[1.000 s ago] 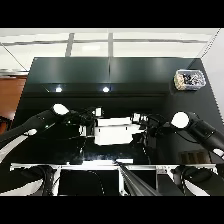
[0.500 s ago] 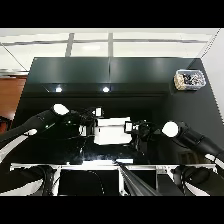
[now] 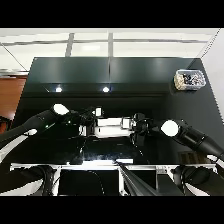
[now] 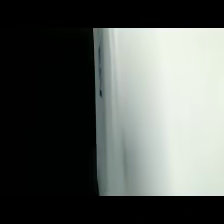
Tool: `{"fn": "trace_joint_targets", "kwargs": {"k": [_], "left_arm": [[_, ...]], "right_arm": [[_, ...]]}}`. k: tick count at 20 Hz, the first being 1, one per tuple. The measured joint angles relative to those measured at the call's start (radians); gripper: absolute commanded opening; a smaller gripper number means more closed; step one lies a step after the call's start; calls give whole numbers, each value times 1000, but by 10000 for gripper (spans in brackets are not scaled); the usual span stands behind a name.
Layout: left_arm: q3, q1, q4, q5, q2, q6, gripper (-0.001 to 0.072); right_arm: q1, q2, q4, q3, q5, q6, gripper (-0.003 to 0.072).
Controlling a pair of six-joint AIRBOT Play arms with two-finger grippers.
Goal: Fold the box and place the chain.
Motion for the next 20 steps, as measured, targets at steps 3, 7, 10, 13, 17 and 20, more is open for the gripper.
{"fn": "trace_joint_targets", "kwargs": {"k": [3, 7, 10, 13, 17, 20], "left_arm": [[0, 0, 0, 3, 0, 0, 29], [0, 0, 0, 9, 0, 0, 29], [0, 0, 0, 14, 0, 0, 29], [0, 0, 0, 16, 0, 0, 29], [0, 0, 1, 16, 0, 7, 29], [0, 0, 1, 18, 0, 16, 29]], "right_arm": [[-30, 2, -8, 15, -5, 0, 637], [-71, 2, -10, 21, -5, -4, 637], [-83, 0, 20, 23, -6, -31, 637], [-87, -22, 90, 23, -5, -101, 637], [-106, -69, 211, 23, 34, -264, 636], [-132, -103, 283, 24, 78, -359, 635]]}}
